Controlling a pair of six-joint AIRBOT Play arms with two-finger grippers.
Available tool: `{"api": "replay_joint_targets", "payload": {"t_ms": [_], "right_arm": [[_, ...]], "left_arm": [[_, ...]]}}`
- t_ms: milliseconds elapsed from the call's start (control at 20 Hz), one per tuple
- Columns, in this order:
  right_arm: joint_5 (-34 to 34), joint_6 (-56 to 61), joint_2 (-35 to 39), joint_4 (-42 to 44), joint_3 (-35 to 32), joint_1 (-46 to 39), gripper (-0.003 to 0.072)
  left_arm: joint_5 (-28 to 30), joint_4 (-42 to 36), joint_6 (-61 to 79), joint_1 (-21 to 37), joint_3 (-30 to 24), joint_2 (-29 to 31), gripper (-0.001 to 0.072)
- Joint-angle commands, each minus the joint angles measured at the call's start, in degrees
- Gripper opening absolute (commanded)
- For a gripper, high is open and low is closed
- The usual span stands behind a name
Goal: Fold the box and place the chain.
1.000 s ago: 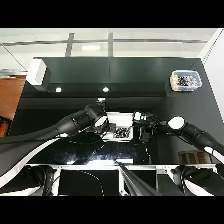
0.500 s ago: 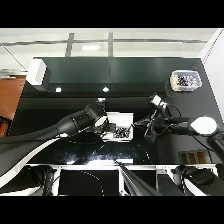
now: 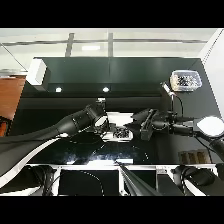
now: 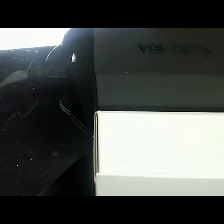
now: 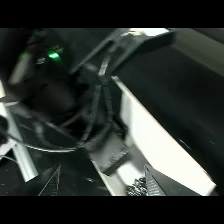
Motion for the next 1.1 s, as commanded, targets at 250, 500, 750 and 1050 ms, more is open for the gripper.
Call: {"api": "replay_joint_targets", "payload": {"t_ms": [250, 500, 750, 1050], "right_arm": [[8.33, 3.41, -0.07, -5.55, 0.07, -17.38, 0.0603], [12.31, 3.41, -0.07, -9.07, 0.07, -20.26, 0.0603], [12.37, 3.43, -0.07, -10.64, 0.04, -20.28, 0.0603], [11.74, 3.43, -0.07, -10.64, 0.07, -20.28, 0.0603]], "left_arm": [[-0.07, -0.04, 0.07, 0.04, -0.04, -1.18, 0.0028], [-2.21, 0.02, -0.13, 0.07, 2.58, -0.74, 0.0472], [-5.62, 2.21, 2.75, 0.07, 5.44, 3.80, 0.0524], [-6.45, 3.89, 17.99, 2.62, 3.23, 17.79, 0.0524]]}}
